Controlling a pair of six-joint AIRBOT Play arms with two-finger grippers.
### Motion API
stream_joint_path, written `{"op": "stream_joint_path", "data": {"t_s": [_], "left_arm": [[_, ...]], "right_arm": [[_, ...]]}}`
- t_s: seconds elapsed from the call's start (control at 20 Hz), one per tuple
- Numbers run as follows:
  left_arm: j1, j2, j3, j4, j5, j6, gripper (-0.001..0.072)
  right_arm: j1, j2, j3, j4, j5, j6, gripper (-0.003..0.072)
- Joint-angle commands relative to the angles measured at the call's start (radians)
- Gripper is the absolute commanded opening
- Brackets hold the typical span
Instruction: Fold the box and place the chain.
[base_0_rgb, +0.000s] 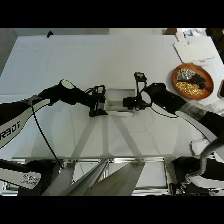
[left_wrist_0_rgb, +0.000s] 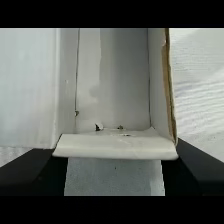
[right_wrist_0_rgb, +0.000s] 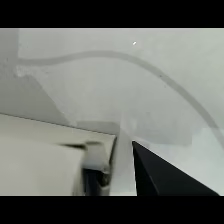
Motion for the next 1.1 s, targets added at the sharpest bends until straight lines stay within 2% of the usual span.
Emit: {"op": "stream_joint_path", "data": {"t_s": [0.0,0.05,0.1,0.3,0.35,0.45,0.5,0.7,0.85,1.05], "left_arm": [[0.0,-0.001,0.001,0.0,0.001,0.0,0.0257],[0.0,-0.001,0.001,0.0,0.001,0.0,0.0257],[0.0,-0.001,0.001,0.0,0.001,0.0,0.0257],[0.0,-0.001,0.001,0.0,0.001,0.0,0.0257],[0.0,-0.001,0.001,0.0,0.001,0.0,0.0257],[0.0,-0.001,0.001,0.0,0.001,0.0,0.0257],[0.0,-0.001,0.001,0.0,0.001,0.0,0.0257],[0.0,-0.001,0.001,0.0,0.001,0.0,0.0257],[0.0,-0.001,0.001,0.0,0.001,0.0,0.0257],[0.0,-0.001,0.001,0.0,0.001,0.0,0.0257]], "right_arm": [[0.046,-0.032,0.014,-0.039,0.004,0.075,0.0309],[0.057,-0.036,0.015,-0.073,0.007,0.103,0.0146],[0.068,-0.036,0.016,-0.098,0.006,0.105,0.0015],[0.077,-0.036,0.03,-0.117,0.001,0.137,0.0011],[0.077,-0.035,0.036,-0.117,0.0,0.136,0.0075],[0.077,-0.032,0.049,-0.116,0.002,0.135,0.0415],[0.077,-0.025,0.054,-0.116,0.01,0.13,0.0447],[0.065,0.07,0.054,-0.121,0.064,0.102,0.0447],[0.038,0.183,0.054,-0.126,0.182,0.065,0.0446],[-0.041,0.332,0.054,-0.169,0.201,0.008,0.0445]]}}
